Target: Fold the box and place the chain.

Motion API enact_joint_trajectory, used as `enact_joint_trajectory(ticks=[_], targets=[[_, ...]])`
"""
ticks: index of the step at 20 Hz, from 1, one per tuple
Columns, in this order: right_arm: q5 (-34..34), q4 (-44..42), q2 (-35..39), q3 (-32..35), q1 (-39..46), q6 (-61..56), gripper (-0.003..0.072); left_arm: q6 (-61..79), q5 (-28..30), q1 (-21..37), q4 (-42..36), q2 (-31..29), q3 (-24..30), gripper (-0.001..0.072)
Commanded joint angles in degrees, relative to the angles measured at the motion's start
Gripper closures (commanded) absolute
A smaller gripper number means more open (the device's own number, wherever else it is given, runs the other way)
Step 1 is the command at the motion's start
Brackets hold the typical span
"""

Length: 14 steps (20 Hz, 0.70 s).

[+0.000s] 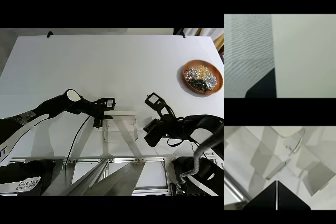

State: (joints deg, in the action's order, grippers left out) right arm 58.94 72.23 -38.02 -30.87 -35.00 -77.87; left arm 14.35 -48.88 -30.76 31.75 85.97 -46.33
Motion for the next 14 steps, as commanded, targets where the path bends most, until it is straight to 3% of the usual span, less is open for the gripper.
enact_joint_trajectory(ticks=[1, 3, 4, 5, 6, 10, 14], targets=[[1.2, -7.3, -0.2, 3.4, 0.0, 9.0, 0.0679, 0.0, 0.0, 0.0, 0.0, 0.0, 0.0, 0.0698], [1.0, -9.3, -0.2, 3.4, -1.6, 14.5, 0.0672, 0.0, 0.0, 0.0, 0.0, 0.0, 0.0, 0.0698], [-0.3, -7.6, -0.5, 3.4, -2.8, 16.3, 0.0567, 0.0, 0.0, 0.0, 0.0, 0.0, 0.0, 0.0698], [-3.3, -4.9, -0.8, 3.7, -3.9, 20.9, 0.0308, 0.0, 0.0, 0.0, 0.0, 0.0, 0.0, 0.0698], [-6.6, -2.1, -0.8, 4.2, -4.2, 26.1, 0.0125, 0.0, 0.0, 0.0, 0.0, 0.0, 0.0, 0.0698], [-15.9, 8.7, -0.8, 4.9, -8.2, 33.8, 0.0068, 0.0, 0.0, 0.0, 0.0, 0.0, 0.0, 0.0698], [-19.3, 9.9, -0.8, 9.9, -11.3, 45.7, -0.0001, 0.0, 0.0, 0.0, 0.0, 0.0, 0.0, 0.0698]])
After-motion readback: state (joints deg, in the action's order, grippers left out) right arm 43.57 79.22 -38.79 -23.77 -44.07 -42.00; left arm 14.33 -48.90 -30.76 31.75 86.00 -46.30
